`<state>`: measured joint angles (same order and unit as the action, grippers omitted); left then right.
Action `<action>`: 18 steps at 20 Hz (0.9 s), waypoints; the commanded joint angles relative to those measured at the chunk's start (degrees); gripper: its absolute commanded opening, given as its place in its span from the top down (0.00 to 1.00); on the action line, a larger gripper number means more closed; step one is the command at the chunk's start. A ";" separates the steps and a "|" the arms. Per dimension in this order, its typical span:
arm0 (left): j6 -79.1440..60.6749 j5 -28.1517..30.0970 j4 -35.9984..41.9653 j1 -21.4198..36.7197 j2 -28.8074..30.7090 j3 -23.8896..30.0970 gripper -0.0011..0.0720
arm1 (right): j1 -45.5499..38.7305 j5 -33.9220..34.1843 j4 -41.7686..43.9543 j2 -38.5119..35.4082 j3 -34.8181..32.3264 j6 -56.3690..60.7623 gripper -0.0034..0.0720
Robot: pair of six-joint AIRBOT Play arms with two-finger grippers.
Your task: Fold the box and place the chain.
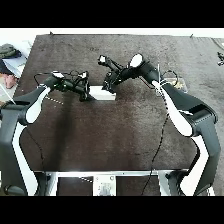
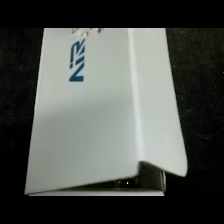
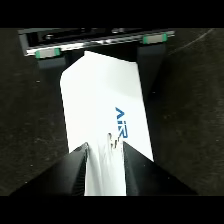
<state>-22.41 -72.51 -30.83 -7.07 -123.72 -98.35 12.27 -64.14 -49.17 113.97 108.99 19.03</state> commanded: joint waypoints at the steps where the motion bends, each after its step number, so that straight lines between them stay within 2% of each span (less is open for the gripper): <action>1: -0.07 -0.07 -0.02 0.04 -0.04 0.02 0.50 | 0.04 1.64 -1.14 -0.28 0.04 0.07 0.60; 2: -0.07 -0.07 -0.02 0.02 -0.04 0.02 0.50 | 0.07 1.57 -0.94 -0.33 0.04 0.07 0.62; 3: -0.07 -0.07 -0.02 0.04 -0.04 0.02 0.50 | 0.15 1.64 -1.07 -0.33 0.04 0.04 0.75; 9: -0.07 -0.07 0.00 0.04 -0.04 0.02 0.50 | 0.22 0.39 -1.57 -0.26 0.02 0.07 0.76; 12: -0.07 -0.07 -0.02 0.04 -0.02 0.02 0.50 | 1.25 0.04 -4.68 -0.26 0.02 0.26 0.76; 18: -0.07 -0.09 -0.02 0.04 -0.02 0.02 0.50 | 2.64 2.40 -6.16 -0.26 0.02 1.51 0.76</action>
